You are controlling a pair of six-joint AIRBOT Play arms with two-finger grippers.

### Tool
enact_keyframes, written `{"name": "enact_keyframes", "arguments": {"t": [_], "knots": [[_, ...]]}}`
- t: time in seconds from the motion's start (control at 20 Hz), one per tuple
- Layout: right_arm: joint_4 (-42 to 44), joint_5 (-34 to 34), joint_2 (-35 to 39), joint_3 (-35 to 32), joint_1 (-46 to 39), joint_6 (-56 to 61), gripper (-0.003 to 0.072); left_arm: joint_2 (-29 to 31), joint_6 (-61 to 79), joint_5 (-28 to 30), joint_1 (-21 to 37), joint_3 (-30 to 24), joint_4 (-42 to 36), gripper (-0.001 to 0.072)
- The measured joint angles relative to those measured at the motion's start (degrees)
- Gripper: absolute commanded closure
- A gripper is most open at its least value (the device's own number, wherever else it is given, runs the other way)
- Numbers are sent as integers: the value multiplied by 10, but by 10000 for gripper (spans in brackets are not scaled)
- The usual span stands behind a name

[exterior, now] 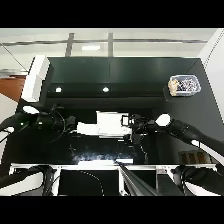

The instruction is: Fold the box and place the chain.

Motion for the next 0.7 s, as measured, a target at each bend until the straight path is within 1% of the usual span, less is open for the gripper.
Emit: {"name": "enact_keyframes", "arguments": {"t": [0.1, 0.15, 0.2, 0.25, 0.3, 0.35, 0.4, 0.5, 0.7], "knots": [[0, 0, 0, 0, 0, 0, 157, -5, 0, 15, -25, -1, -17, 682], [0, 0, 0, 0, 0, 0, 157, -6, 2, 18, -34, -1, -22, 671], [0, 0, 0, 0, 0, 0, 157, -7, 5, 21, -41, 0, -26, 552], [0, 0, 0, 0, 0, 0, 157, -8, 8, 19, -46, 2, -29, 410], [0, 0, 0, 0, 0, 0, 157, -7, 11, 10, -49, 7, -32, 334], [0, 0, 0, 0, 0, 0, 157, -7, 17, 5, -52, 12, -32, 148], [0, 0, 0, 0, 0, 0, 157, -6, 24, -7, -54, 21, -31, -6], [0, 0, 0, 0, 0, 0, 157, -2, 37, -23, -57, 42, -25, -4], [0, 0, 0, 0, 0, 0, 157, 7, 50, -73, -69, 85, -29, -3]]}}
